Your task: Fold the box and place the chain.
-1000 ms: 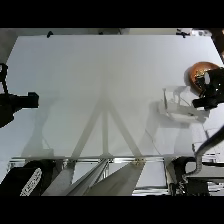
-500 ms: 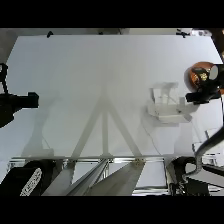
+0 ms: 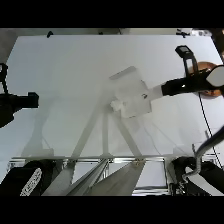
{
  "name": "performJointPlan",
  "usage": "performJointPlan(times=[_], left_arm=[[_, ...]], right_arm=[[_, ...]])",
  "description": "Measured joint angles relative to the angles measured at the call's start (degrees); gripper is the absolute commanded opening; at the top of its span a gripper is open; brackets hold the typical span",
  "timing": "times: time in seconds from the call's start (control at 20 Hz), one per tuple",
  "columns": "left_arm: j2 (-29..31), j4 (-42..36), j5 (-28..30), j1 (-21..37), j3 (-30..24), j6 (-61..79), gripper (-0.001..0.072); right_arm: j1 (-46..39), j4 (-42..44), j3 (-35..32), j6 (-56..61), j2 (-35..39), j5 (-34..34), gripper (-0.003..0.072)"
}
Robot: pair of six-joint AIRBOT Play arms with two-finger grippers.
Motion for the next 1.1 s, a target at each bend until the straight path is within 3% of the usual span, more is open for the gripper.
performJointPlan(times=[0.3, 0.75, 0.8, 0.85, 0.9, 1.0, 1.1], left_arm=[[0.0, 0.0, 0.0, 0.0, 0.0, 0.0, 0.07], [0.0, -0.1, -0.3, 0.0, 0.0, 0.0, 0.0694], [0.0, -0.5, -0.3, 0.0, 0.0, 0.0, 0.0644], [0.0, -1.3, -0.3, 0.0, 0.0, -0.1, 0.0524], [-0.1, -2.1, -0.3, 0.0, 0.0, 0.1, 0.052], [-0.5, -4.4, 0.0, 0.0, 0.0, 2.0, 0.0703], [-1.6, -9.6, 0.6, 0.0, 0.0, 6.3, 0.07]], right_arm=[[10.4, 1.7, -14.8, 6.9, 10.5, -13.2, 0.0014], [21.3, -1.6, -27.3, 18.4, 15.4, -21.1, 0.0014], [22.1, -1.8, -27.8, 19.1, 15.5, -21.7, 0.0014], [22.8, -2.2, -28.2, 19.8, 15.5, -22.1, 0.0014], [23.2, -2.5, -28.5, 20.3, 15.6, -22.5, 0.0015], [23.8, -2.9, -28.9, 20.8, 15.6, -22.9, 0.0015], [24.1, -3.0, -29.1, 21.1, 15.6, -23.2, 0.0015]])
